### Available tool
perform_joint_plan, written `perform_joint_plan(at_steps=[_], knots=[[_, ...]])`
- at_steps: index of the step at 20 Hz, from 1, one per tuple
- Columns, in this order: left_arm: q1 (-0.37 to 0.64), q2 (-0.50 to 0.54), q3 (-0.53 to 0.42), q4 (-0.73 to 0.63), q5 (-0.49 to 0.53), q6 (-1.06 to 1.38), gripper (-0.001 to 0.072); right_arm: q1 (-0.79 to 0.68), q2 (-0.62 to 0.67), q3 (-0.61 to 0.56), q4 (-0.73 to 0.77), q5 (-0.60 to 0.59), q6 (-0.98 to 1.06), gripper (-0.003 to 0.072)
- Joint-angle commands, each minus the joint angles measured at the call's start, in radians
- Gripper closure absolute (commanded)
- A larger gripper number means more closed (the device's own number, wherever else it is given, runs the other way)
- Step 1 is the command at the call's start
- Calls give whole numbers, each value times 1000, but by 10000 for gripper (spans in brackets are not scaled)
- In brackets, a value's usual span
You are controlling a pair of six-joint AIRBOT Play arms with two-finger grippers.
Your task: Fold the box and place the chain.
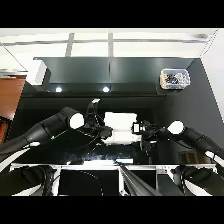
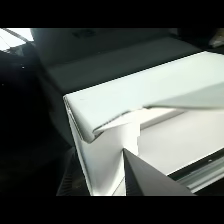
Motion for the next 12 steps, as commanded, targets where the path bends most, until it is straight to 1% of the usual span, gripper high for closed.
perform_joint_plan(at_steps=[1,3,7,9,12], knots=[[-55,-12,46,180,-19,-130,361,0,-1,0,0,0,0,204],[-72,-29,80,238,-35,-162,362,0,-1,0,0,0,0,204],[-99,-93,116,235,-71,-168,362,0,-1,0,0,0,0,204],[-117,-119,124,239,-90,-227,362,0,-1,0,0,0,0,204],[-132,-125,126,240,-83,-320,362,0,-1,0,0,0,0,204]])
